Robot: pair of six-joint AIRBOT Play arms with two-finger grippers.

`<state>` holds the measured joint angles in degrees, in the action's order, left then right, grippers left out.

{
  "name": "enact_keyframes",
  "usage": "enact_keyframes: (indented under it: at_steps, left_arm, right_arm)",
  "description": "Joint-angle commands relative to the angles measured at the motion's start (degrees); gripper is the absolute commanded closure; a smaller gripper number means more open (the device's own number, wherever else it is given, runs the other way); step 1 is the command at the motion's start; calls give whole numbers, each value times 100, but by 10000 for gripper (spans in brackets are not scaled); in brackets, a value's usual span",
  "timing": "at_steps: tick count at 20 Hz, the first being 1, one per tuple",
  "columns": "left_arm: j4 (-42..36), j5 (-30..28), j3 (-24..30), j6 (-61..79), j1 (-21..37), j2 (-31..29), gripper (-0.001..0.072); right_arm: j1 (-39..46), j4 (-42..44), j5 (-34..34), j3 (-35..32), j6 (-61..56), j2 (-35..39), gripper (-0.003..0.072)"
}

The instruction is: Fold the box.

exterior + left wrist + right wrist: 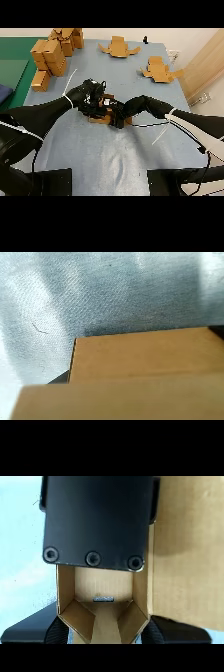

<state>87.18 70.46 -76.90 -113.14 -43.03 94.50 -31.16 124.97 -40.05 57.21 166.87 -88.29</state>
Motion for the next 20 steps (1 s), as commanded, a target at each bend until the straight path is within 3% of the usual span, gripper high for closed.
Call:
enact_keyframes:
  at_steps: [1, 18, 20]
  left_arm:
    - [-313, -278, -9, 184, 33, -92, 464]
    - [-420, 214, -4, 575, 599, -170, 468]
    - [-372, 210, 22, 573, 590, -164, 688]
  right_arm:
    - [0, 2, 9, 4, 7, 4, 541]
    - [0, 0, 9, 4, 7, 4, 541]
    - [0, 2, 9, 4, 7, 4, 542]
